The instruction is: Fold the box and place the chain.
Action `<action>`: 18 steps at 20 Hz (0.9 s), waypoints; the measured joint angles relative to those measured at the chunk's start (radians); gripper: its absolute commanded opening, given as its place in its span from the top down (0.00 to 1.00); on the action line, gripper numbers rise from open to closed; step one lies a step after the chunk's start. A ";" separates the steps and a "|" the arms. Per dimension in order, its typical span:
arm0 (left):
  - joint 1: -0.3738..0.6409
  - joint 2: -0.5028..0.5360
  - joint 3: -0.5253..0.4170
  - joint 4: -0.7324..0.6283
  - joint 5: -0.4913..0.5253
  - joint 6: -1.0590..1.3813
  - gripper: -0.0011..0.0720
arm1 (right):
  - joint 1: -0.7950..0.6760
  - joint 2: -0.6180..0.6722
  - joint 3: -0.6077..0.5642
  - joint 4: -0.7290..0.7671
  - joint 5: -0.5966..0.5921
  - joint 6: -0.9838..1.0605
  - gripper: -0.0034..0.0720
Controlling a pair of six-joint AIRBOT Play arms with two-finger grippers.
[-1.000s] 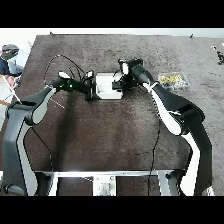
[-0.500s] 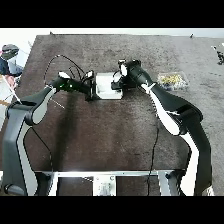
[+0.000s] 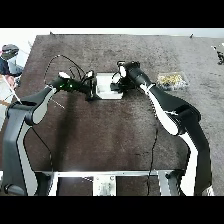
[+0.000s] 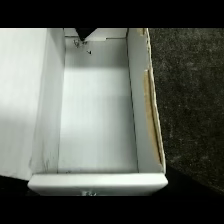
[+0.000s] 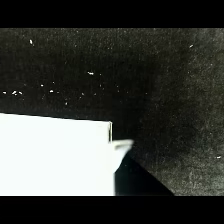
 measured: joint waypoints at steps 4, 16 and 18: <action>0.000 0.000 0.000 0.001 0.000 0.005 0.43 | 0.002 -0.001 0.000 -0.010 0.000 0.004 0.70; 0.002 0.000 0.000 0.003 -0.001 0.004 0.43 | 0.002 0.013 0.000 0.011 0.007 0.028 0.41; 0.002 0.000 0.000 0.003 -0.001 0.004 0.43 | 0.005 0.027 0.000 0.016 0.005 0.024 0.41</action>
